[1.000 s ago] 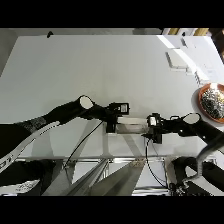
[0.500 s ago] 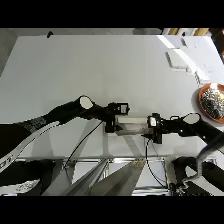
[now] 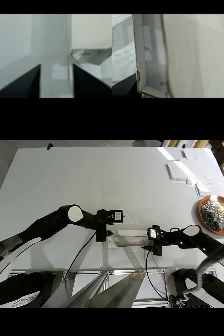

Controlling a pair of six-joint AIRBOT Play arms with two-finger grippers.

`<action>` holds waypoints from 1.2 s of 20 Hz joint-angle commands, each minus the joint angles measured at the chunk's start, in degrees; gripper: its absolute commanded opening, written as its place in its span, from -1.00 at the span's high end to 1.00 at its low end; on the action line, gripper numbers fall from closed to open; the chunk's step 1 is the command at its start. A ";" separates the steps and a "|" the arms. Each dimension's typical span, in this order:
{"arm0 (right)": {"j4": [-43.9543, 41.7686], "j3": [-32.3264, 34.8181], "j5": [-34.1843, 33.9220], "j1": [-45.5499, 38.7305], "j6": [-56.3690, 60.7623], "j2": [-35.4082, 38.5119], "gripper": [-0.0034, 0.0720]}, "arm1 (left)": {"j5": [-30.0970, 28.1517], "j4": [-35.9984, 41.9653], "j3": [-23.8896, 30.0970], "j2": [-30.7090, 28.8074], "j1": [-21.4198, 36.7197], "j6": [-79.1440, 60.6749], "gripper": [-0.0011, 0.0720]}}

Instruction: Fold the box and place the chain.

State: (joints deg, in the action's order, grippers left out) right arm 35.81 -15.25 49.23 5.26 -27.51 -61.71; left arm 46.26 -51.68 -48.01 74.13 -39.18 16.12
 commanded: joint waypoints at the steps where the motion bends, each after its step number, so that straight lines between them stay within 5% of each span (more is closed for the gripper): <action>1: -0.04 0.02 0.00 -0.02 0.00 0.04 -0.33 | 4.46 -7.15 -0.04 -6.23 -0.04 8.79 0.86; 6: -0.04 0.02 0.02 -0.02 0.02 0.04 -0.33 | 3.91 -6.91 -0.04 -8.52 -8.39 12.74 0.97; 11: -0.04 0.02 0.02 -0.02 0.00 0.04 -0.33 | -12.07 -7.32 -0.28 -4.61 -18.84 23.19 0.97; 19: -0.04 0.02 0.00 -0.02 0.02 0.04 -0.33 | -15.80 -7.45 -12.17 8.52 -10.05 32.02 0.97; 24: -0.04 0.02 0.02 -0.02 0.02 0.04 -0.33 | -13.79 -7.30 -12.63 16.17 -8.59 31.95 0.96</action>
State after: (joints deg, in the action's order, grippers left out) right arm 35.70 -15.25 49.23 5.23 -27.27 -61.71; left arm 31.29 -59.00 -59.77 86.15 -48.73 47.22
